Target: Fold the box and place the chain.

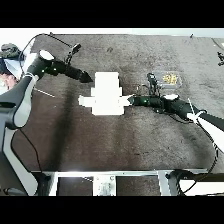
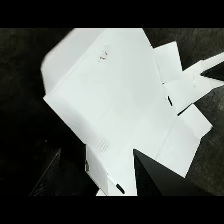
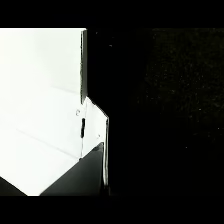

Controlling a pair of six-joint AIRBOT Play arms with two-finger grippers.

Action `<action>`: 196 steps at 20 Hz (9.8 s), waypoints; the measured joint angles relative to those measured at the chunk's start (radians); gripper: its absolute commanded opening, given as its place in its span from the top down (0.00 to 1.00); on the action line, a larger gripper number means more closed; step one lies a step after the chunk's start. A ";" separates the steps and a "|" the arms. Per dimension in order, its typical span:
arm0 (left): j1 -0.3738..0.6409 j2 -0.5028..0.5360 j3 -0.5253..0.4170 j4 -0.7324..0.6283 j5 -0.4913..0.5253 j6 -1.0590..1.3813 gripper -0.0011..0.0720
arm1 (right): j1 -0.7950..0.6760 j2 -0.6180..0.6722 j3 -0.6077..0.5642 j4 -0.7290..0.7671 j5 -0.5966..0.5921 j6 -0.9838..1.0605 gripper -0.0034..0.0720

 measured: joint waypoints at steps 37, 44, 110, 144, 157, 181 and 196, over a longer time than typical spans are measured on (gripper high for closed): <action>-0.038 -0.252 0.143 -0.179 -0.280 0.107 0.97 | -0.057 0.039 0.000 -0.041 0.001 0.002 0.37; -0.038 -0.249 0.143 -0.196 -0.282 0.372 0.98 | -0.210 0.114 0.018 -0.104 0.078 0.019 0.37; -0.056 -0.249 0.061 -0.162 -0.032 0.943 0.97 | 0.095 -0.051 0.179 -0.272 -0.007 -0.867 0.09; -0.057 -0.249 0.061 -0.163 -0.022 0.944 0.97 | -0.033 -0.530 0.815 -0.393 0.608 -0.651 0.08; -0.057 -0.249 0.061 -0.163 -0.018 0.944 0.97 | -0.017 -0.575 0.840 -0.397 0.612 -0.657 0.11; -0.058 -0.249 0.061 -0.162 -0.018 0.944 0.97 | -0.021 -0.577 0.840 -0.435 0.611 -0.661 0.29; -0.057 -0.249 0.061 -0.162 -0.017 0.944 0.97 | -0.002 -0.578 0.840 -0.433 0.579 -0.679 0.17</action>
